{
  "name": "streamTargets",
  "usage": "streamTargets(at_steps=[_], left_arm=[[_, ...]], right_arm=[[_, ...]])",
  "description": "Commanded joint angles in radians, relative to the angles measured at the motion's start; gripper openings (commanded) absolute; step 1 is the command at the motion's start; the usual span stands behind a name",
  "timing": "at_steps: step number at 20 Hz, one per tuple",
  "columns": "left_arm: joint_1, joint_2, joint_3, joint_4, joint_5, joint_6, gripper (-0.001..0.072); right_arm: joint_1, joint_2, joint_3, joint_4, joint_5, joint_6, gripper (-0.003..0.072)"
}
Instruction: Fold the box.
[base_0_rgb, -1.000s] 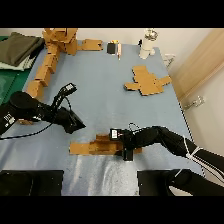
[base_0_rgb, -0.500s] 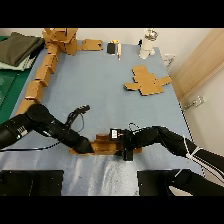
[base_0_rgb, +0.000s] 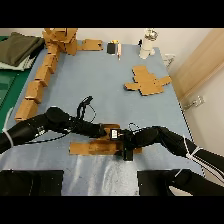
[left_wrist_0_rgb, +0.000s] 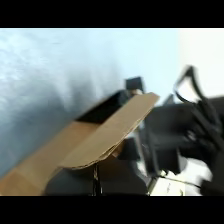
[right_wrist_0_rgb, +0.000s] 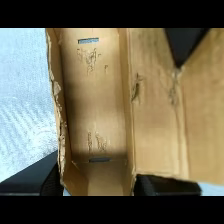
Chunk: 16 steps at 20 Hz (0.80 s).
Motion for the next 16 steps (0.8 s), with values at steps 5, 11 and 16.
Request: streamTargets(at_steps=[5, 11, 16], left_arm=[[-0.004, -0.107, 0.008, 0.138, 0.041, -0.113, 0.0010], [-0.003, -0.107, 0.019, 0.139, 0.057, -0.109, 0.0010], [-0.003, -0.075, 0.061, 0.129, -0.019, 0.098, 0.0010]], right_arm=[[0.000, 0.001, 0.001, 0.000, 0.000, 0.000, 0.0519], [0.000, 0.001, 0.001, 0.000, 0.000, 0.000, 0.0519], [0.000, 0.001, 0.001, 0.000, 0.000, 0.000, 0.0519]])
